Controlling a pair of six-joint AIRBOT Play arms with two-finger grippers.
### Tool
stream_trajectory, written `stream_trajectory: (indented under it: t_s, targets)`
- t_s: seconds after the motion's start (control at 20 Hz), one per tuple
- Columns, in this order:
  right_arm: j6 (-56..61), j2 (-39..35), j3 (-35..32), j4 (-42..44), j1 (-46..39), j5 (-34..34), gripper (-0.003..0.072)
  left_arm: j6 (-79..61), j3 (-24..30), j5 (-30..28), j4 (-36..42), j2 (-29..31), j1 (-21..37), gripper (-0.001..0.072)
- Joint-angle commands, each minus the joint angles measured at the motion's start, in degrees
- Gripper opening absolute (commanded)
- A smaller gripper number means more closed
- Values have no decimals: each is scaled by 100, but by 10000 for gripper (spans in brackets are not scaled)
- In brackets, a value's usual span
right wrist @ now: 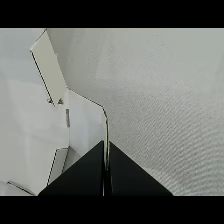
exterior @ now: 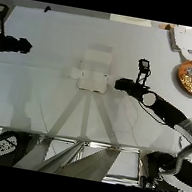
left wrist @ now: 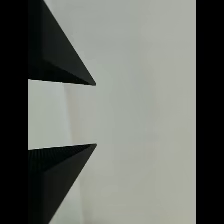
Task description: Fold the box and place the chain.
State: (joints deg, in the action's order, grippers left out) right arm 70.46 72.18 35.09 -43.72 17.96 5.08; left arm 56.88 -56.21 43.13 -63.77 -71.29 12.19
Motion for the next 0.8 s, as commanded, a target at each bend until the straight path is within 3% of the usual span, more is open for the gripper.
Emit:
stream_trajectory:
  t_s: [0.0,0.15,0.25,0.3,0.45,0.65,0.75]
  targets:
    - [0,-4,-2,0,7,0,10,-1060,-544,1200,776,-737,-278,418]
    - [0,-4,-2,0,7,2,10,-1360,-1744,2391,1681,-1676,-601,455]
    - [0,-4,-2,0,7,2,10,-1589,-2522,3178,2116,-2264,-846,684]
    - [0,-4,-2,0,7,2,11,-1703,-2813,3386,2225,-2503,-994,702]
    - [0,-4,-2,0,7,2,11,-2186,-3193,3296,2315,-2844,-1445,702]
    - [0,-4,-2,0,7,0,11,-2350,-3239,2664,3335,-3200,-1731,701]
    - [0,-4,-2,0,7,0,11,-2367,-3239,2608,3292,-3379,-1810,701]
